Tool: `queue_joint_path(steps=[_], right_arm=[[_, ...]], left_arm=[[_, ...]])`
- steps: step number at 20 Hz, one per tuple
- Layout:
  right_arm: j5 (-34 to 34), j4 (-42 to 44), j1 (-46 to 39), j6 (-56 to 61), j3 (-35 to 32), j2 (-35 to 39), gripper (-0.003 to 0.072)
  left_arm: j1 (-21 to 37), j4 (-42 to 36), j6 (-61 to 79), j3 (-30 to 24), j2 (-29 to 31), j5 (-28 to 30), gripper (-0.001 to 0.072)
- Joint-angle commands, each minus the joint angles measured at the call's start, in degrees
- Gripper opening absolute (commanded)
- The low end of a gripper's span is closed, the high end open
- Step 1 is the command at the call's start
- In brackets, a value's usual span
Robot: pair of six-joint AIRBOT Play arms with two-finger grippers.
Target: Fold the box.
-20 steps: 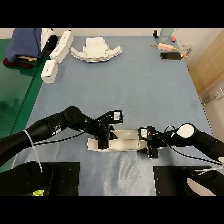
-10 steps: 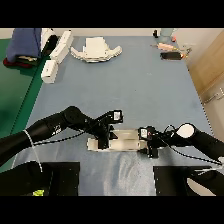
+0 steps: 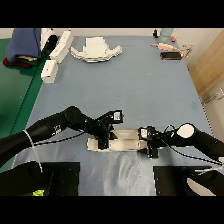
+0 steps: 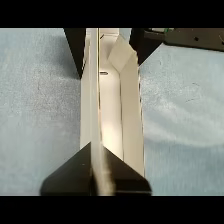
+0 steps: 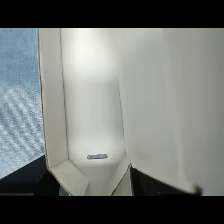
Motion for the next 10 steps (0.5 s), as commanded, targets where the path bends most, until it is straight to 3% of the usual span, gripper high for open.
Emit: queue_joint_path(steps=[1, 2, 5, 7, 10], right_arm=[[0.0, 0.0, 0.04, 0.04, 0.0, 0.02, 0.0584], [0.0, 0.02, 0.04, 0.04, 0.0, 0.02, 0.0584], [0.0, 0.0, 0.04, 0.04, 0.0, 0.02, 0.0584], [0.0, 0.0, 0.04, 0.04, 0.0, 0.02, 0.0584], [0.0, 0.02, 0.04, 0.04, 0.0, 0.02, 0.0584]], left_arm=[[0.02, -0.55, -0.09, 0.09, 0.17, -0.09, 0.04], [0.02, -0.52, -0.48, 0.09, 0.22, -0.09, 0.047], [0.15, 2.01, -2.67, 0.13, 2.34, -0.52, 0.0475], [0.15, 11.02, -14.1, 0.15, 6.03, -1.6, 0.0476], [0.15, 27.71, -36.33, 0.15, 13.27, -9.4, 0.0474]])
